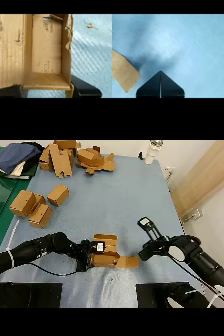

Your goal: Fold the box.

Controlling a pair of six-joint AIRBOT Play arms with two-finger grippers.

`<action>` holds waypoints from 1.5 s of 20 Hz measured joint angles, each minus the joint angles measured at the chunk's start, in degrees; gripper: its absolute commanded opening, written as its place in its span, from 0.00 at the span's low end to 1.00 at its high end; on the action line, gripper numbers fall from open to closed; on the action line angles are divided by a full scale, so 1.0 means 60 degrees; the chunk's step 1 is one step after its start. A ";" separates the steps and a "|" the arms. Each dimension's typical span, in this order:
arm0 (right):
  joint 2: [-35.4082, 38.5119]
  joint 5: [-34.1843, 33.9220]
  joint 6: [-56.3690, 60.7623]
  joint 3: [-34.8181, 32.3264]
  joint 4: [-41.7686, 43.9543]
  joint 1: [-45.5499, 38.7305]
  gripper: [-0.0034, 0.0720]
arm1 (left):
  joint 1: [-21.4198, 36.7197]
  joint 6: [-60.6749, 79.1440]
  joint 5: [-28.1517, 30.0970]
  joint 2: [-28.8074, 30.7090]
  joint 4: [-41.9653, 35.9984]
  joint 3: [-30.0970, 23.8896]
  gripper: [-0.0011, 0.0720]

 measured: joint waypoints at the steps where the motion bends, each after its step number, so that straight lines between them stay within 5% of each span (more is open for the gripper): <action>1: 0.0080 0.0182 0.0197 0.0007 -0.0007 -0.0346 0.05 | 0.0000 0.0000 0.0000 0.0000 0.0000 0.0000 0.49; 7: -0.0758 0.1432 0.1224 0.0000 0.2058 -0.1698 0.05 | 0.0000 0.0004 0.0000 0.0000 0.0004 0.0000 0.49; 13: -0.2801 0.1366 0.0688 0.0004 0.5468 -0.1825 0.05 | 0.0000 0.0000 -0.0004 0.0000 0.0004 0.0000 0.49; 22: -0.3595 0.0714 -0.0098 0.0007 0.7457 -0.1290 0.05 | 0.0000 0.0000 0.0000 0.0000 0.0004 0.0000 0.49; 30: -0.2422 0.0627 0.1096 0.0007 0.5308 -0.1443 0.05 | 0.0000 0.0000 0.0000 0.0000 0.0000 0.0000 0.49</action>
